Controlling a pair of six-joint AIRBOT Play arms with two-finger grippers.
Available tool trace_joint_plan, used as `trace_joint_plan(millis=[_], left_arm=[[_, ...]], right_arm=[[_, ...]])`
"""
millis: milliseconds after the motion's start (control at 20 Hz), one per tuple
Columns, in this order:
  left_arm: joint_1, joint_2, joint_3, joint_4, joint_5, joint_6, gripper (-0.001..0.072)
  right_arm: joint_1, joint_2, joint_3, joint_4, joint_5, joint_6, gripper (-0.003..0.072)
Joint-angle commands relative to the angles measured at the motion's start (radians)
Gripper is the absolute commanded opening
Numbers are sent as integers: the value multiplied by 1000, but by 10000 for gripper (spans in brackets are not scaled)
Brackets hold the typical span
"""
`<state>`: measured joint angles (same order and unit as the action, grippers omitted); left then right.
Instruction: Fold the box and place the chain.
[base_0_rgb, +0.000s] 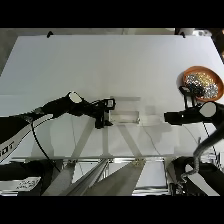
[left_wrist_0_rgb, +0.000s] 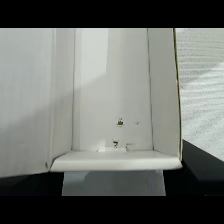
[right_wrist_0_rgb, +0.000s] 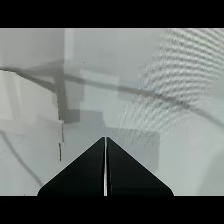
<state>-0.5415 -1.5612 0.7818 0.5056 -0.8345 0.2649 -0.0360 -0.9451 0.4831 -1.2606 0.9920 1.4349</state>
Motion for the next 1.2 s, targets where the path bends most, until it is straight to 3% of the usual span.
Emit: trace_joint_plan(millis=[0,500,1150], left_arm=[[1,0,1,0,0,0,450],[1,0,1,0,0,0,450],[1,0,1,0,0,0,450]], right_arm=[[-2,-81,0,109,-9,-63,16],[-3,-148,0,404,16,-285,14],[92,-142,0,528,-26,-357,16]])
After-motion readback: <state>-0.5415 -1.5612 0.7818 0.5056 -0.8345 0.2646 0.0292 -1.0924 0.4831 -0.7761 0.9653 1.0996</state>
